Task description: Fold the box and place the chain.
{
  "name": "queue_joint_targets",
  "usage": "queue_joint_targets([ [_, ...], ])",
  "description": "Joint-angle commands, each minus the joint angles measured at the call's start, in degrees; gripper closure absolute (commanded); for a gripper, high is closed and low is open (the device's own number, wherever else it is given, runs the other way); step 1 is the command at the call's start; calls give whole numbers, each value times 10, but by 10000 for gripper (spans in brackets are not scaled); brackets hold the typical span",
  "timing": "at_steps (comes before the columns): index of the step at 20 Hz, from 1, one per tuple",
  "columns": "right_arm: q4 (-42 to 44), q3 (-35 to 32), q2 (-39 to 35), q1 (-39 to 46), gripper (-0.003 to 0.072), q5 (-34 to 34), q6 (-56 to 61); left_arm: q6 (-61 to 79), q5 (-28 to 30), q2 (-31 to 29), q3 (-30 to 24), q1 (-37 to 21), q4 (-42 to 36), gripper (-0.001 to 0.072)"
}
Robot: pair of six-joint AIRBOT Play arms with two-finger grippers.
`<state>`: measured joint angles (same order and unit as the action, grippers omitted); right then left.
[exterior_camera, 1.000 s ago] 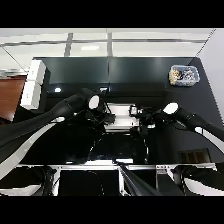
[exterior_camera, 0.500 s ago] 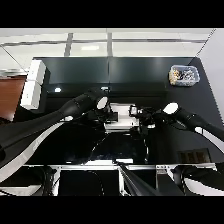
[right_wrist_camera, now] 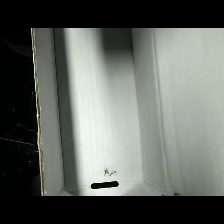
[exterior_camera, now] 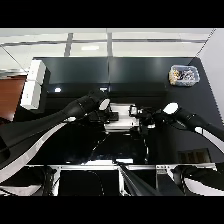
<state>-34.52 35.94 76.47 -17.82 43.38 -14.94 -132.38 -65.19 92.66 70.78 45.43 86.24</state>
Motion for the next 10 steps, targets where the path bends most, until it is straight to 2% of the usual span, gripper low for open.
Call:
queue_joint_targets([
  [1,0,0,0,0,211,0,0,-6,0,5,0,3,1,683],
  [4,0,0,0,0,211,0,0,-6,0,5,0,4,0,681],
  [5,0,0,0,0,211,0,0,-5,0,5,0,4,0,594],
  [6,0,0,0,0,211,0,0,-6,0,5,1,4,0,395],
  [7,0,0,0,0,210,0,0,-6,-1,5,3,4,0,301],
  [9,0,0,0,0,211,0,0,-6,0,6,6,4,3,316],
  [10,0,0,0,0,211,0,0,-6,0,5,8,4,3,429],
])
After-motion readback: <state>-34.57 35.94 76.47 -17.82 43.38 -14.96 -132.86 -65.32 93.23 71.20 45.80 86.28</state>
